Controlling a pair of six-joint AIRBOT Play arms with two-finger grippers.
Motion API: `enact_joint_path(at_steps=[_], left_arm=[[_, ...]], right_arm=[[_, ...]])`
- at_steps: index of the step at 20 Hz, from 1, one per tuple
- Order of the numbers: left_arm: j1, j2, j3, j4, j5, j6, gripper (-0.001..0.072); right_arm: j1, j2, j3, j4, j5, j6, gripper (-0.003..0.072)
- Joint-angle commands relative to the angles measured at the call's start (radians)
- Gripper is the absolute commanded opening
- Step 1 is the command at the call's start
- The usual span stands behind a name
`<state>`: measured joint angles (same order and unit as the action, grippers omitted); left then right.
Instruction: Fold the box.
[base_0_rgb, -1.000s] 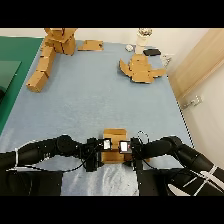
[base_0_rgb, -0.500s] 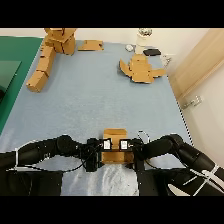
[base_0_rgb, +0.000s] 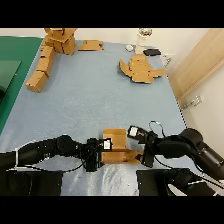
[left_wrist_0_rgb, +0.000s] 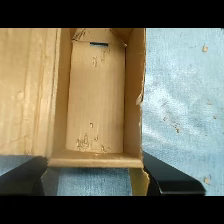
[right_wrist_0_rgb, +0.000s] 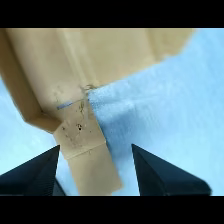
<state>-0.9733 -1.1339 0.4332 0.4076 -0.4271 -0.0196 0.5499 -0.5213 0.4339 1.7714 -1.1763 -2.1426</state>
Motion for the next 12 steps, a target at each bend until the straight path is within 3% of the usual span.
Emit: enact_joint_path(at_steps=[1,4,8,12], left_arm=[[0.001,-0.001,0.0,0.0,0.0,0.001,0.0545],[0.001,-0.001,0.0,0.0,0.0,0.001,0.0545],[0.001,0.0,0.0,0.0,0.0,0.001,0.0545],[0.001,0.0,0.0,0.0,0.0,0.001,0.0545]], right_arm=[[0.0,0.09,0.025,0.061,-0.04,0.389,0.0713],[0.0,0.141,0.025,0.201,-0.046,0.432,0.0712],[0.001,0.178,0.025,0.357,-0.062,0.633,0.0712],[0.001,0.178,0.025,0.358,-0.04,1.036,0.0711]])
